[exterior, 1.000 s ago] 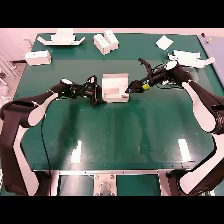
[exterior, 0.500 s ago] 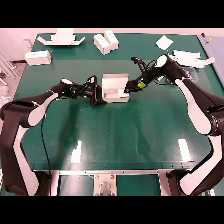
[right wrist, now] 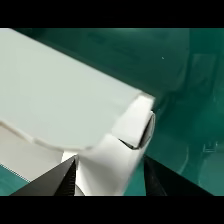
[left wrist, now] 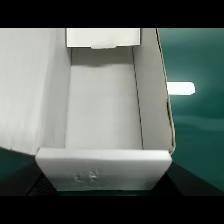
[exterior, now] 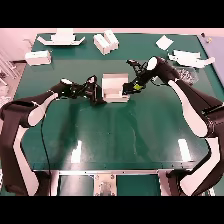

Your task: Fold the box and place the chain.

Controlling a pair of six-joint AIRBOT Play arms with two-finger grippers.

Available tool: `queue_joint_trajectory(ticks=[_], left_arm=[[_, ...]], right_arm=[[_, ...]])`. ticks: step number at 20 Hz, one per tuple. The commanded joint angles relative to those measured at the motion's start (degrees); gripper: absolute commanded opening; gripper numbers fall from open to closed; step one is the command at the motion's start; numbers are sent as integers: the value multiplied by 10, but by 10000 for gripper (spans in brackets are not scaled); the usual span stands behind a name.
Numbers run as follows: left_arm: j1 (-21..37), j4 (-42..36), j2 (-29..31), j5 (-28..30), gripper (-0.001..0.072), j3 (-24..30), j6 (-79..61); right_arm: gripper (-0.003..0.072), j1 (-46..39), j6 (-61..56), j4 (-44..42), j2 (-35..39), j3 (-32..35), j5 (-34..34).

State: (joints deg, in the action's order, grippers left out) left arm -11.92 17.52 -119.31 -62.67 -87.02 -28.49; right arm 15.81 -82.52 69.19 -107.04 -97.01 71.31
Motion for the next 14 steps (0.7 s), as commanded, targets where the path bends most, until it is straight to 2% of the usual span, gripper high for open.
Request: queue_joint_trajectory(ticks=[1, 14], left_arm=[[0, 0, 0, 0, 526, 0, 0], [0, 0, 0, -2, 525, 0, 0]], right_arm=[[480, 17, -45, 36, 0, 0, -24], [469, 56, -138, 85, -10, 0, -45]])
